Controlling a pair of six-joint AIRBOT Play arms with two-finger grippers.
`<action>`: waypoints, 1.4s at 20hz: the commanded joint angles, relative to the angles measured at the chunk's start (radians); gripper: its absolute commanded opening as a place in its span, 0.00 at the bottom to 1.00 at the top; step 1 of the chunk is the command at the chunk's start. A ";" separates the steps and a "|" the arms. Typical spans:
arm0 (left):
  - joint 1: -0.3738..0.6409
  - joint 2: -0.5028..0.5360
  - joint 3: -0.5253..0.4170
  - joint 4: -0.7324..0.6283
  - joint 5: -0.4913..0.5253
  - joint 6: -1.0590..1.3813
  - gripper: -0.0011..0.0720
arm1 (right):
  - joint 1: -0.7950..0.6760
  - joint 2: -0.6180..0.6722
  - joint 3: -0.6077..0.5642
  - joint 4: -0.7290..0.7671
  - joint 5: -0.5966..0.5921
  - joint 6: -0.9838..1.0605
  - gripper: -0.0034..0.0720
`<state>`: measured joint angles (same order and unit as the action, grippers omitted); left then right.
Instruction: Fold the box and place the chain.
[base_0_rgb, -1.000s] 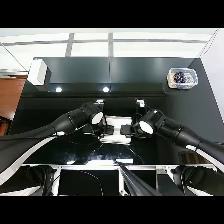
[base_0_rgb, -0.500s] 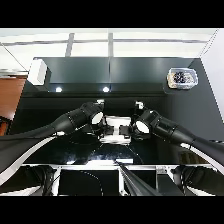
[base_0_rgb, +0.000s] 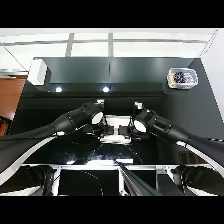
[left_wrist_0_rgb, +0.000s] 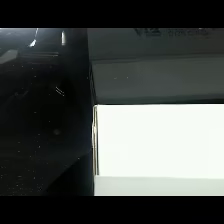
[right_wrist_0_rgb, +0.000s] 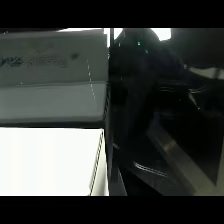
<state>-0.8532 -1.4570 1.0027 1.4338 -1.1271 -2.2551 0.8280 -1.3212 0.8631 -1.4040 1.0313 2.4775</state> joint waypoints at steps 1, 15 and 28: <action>0.000 0.000 0.000 -0.003 -0.003 0.000 0.05 | 0.001 -0.003 0.033 -0.035 0.008 0.002 0.31; 0.000 0.000 0.000 -0.005 -0.008 0.000 0.05 | 0.015 -0.017 0.037 -0.025 0.009 -0.021 0.08; -0.001 0.000 0.000 -0.006 -0.008 0.000 0.05 | 0.015 -0.018 0.037 -0.034 0.004 -0.029 0.19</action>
<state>-0.8532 -1.4570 1.0027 1.4277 -1.1358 -2.2555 0.8421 -1.3380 0.8993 -1.4300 1.0420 2.4500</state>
